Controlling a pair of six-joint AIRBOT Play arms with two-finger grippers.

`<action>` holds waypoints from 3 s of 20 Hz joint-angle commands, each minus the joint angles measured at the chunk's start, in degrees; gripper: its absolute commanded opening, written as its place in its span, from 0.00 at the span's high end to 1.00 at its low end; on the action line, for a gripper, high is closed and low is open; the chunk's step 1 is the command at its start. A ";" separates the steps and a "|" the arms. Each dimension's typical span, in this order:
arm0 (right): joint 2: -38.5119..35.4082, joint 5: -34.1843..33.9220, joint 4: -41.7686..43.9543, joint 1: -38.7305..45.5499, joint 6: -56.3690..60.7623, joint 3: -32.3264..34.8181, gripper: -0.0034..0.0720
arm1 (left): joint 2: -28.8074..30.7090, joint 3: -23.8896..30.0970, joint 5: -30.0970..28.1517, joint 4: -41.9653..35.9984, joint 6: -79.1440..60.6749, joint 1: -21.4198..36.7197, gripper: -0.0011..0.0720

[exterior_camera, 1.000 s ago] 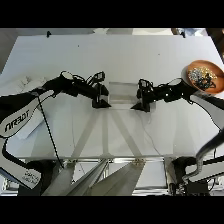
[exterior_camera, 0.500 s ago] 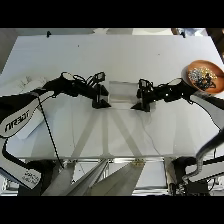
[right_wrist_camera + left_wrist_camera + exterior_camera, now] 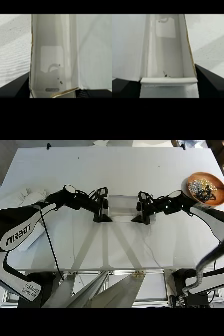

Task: Fold the box and place the chain.

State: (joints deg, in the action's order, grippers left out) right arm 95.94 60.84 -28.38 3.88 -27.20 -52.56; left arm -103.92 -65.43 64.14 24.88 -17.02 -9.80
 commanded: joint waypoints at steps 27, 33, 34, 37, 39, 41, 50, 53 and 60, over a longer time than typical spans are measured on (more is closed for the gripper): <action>0.00 -0.15 0.11 0.00 0.15 -0.04 0.34 | 0.26 0.02 -3.06 2.62 2.01 -1.90 0.47; 0.00 -0.15 0.13 0.00 0.15 -0.04 0.34 | 0.26 0.02 -3.06 2.62 2.01 -1.90 0.47; 0.00 -0.15 0.13 0.00 0.13 -0.04 0.34 | 0.26 0.02 -3.08 2.62 2.01 -1.90 0.47; 0.00 -0.07 0.09 0.00 0.17 -0.04 0.34 | 0.26 0.02 -3.06 2.62 2.01 -1.90 0.63; 0.00 0.02 0.13 0.00 0.17 -0.04 0.34 | 0.26 0.02 -3.06 2.62 2.03 -1.90 0.62; 0.00 1.11 0.15 0.00 0.17 -0.04 0.34 | 0.26 0.02 -3.06 2.62 2.01 -1.90 0.60; -2.03 1.77 0.02 0.07 0.44 -0.04 0.06 | 0.26 0.02 -3.06 2.60 2.03 -1.90 0.60; -5.49 1.68 -2.08 0.07 0.52 -0.04 0.06 | 0.26 0.02 -3.06 2.60 2.03 -1.90 0.60; -16.85 1.29 -21.84 0.17 17.62 -0.04 0.08 | 0.26 0.02 -3.06 2.60 2.03 -1.90 0.60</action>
State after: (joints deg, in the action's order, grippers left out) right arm 83.37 62.08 -40.29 4.03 -18.02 -52.56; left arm -103.66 -65.41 61.25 27.51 -15.00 -11.77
